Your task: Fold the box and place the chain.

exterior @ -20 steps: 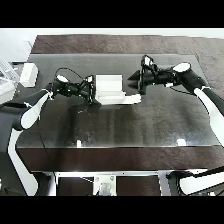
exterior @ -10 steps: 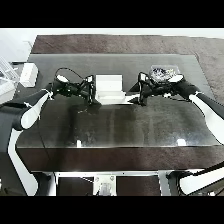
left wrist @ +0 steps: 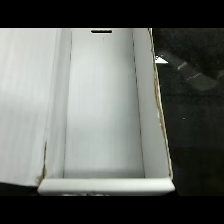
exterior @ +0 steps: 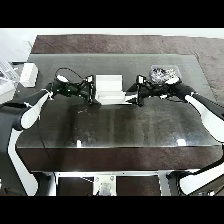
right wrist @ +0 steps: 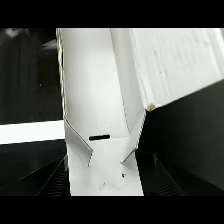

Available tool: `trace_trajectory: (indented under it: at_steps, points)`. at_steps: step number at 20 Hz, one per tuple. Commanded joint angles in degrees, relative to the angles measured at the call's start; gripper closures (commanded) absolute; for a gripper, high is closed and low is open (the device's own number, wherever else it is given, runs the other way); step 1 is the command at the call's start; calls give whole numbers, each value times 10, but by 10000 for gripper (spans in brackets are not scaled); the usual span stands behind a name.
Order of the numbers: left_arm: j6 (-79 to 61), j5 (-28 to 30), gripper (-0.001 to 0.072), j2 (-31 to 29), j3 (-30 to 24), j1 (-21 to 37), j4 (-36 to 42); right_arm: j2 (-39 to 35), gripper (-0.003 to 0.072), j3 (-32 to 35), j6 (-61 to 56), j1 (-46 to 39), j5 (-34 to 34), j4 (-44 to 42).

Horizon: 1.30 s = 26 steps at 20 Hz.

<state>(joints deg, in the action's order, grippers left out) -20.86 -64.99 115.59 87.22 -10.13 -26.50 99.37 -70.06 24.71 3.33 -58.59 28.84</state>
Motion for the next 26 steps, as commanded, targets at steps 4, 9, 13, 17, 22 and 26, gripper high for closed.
trace_trajectory:
  at_steps: [4,9,13,17,22,26]
  points:
    - [0,0,177,0,0,0,0,17,96,-3,16,23,8,-12]
    - [0,0,177,0,0,0,0,18,474,-3,49,28,20,-52]
    - [0,0,177,0,0,0,0,18,477,-3,60,44,27,-73]
    - [0,0,177,0,0,0,0,25,477,-7,60,60,31,-72]
    - [0,0,177,0,0,0,0,32,477,-9,60,63,31,-72]
    - [0,0,177,0,0,0,0,38,346,-14,61,62,31,-72]
